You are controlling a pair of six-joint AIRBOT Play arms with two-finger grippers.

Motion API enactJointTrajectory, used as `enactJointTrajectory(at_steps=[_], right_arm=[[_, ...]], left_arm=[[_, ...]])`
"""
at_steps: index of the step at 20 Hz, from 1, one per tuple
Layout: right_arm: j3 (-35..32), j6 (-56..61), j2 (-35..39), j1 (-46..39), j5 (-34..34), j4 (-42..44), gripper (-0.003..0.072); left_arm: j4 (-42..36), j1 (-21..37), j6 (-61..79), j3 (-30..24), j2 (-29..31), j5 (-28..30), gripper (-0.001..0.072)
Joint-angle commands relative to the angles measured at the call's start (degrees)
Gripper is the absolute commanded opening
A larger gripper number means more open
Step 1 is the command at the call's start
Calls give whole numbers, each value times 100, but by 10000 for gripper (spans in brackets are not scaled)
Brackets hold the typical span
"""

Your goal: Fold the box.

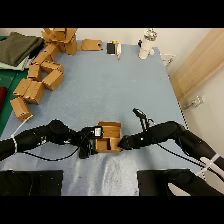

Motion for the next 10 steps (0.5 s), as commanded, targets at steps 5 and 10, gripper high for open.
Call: enactJointTrajectory(at_steps=[5,10], right_arm=[[1523,3703,-1213,1731,-518,-2907,361],[2673,5115,-2297,2791,-1687,-3985,361]], left_arm=[[0,2,0,4,-2,2,464],[0,2,0,4,-2,0,463]])
